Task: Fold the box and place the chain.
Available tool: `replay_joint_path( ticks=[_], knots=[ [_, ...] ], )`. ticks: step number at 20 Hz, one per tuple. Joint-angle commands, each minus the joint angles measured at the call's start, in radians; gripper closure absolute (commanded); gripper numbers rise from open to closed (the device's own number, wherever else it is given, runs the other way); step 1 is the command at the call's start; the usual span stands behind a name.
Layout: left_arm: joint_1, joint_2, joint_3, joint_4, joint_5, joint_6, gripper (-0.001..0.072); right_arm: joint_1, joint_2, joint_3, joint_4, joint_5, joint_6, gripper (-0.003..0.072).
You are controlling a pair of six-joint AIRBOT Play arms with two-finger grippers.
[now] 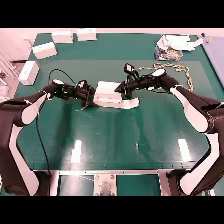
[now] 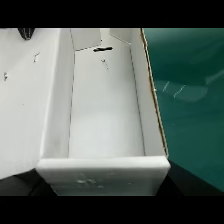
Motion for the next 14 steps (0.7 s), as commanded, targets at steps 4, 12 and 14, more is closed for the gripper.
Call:
replay_joint_path(
  ticks=[4, 12, 14],
  knots=[
    [0.001, 0.000, 0.000, -0.001, 0.003, 0.000, 0.0241, 0.003, 0.004, 0.023, -0.101, 0.007, 0.003, 0.0678],
    [0.001, 0.000, 0.000, -0.002, 0.003, 0.000, 0.0241, -0.009, 0.246, -0.019, -0.290, 0.034, 0.202, 0.0683],
    [0.001, 0.000, 0.000, -0.002, 0.003, 0.000, 0.0241, -0.010, 0.299, -0.099, -0.328, 0.034, 0.205, 0.0682]
  ],
)
